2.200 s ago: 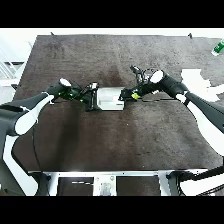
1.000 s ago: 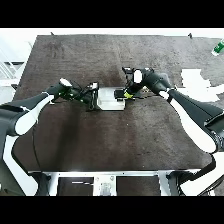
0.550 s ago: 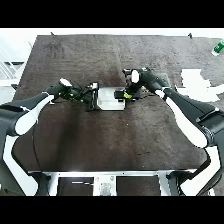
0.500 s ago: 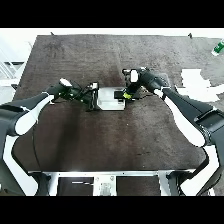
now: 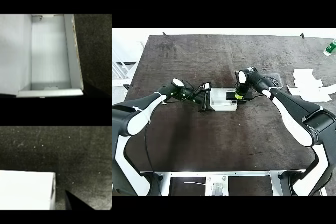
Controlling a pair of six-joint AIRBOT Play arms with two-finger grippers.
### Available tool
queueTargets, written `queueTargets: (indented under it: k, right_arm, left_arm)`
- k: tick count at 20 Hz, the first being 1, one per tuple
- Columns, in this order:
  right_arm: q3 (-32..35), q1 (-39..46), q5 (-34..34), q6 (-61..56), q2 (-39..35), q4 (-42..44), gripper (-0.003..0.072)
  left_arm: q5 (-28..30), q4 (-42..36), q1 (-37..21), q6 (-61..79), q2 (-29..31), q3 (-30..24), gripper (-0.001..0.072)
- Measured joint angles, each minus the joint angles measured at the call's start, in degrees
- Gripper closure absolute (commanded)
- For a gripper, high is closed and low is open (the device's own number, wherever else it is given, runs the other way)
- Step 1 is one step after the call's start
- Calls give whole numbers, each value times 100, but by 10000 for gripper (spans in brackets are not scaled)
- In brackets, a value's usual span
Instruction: Fold the box and place the chain.
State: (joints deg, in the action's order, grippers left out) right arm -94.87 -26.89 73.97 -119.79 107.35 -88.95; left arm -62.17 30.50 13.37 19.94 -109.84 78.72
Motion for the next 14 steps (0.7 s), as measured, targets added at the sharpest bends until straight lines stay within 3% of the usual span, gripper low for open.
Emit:
queueTargets:
  k: [1, 2, 3, 6, 7, 9, 14]
  right_arm:
    - [-2, -35, -2, -44, 2, -39, 619]
    - [-2, -72, -7, -92, 2, -90, 620]
    - [-2, -98, -26, -114, 2, -120, 667]
    - [-2, -173, -111, -157, 4, -195, 672]
    - [-2, -184, -140, -160, 4, -208, 643]
    - [-2, -203, -190, -157, 4, -221, 383]
    - [-2, -219, -223, -42, -33, -214, 350]
  left_arm:
    - [-2, -2, 0, 0, 0, 0, 93]
    - [0, 2, 0, 0, 0, 0, 94]
    - [2, 2, -4, 0, 0, 0, 93]
    - [15, 9, -9, -2, 0, 0, 94]
    - [20, 9, -11, -2, 0, 0, 93]
    - [22, 2, -13, -2, 0, 0, 93]
    - [13, 2, -4, -2, 0, 0, 93]
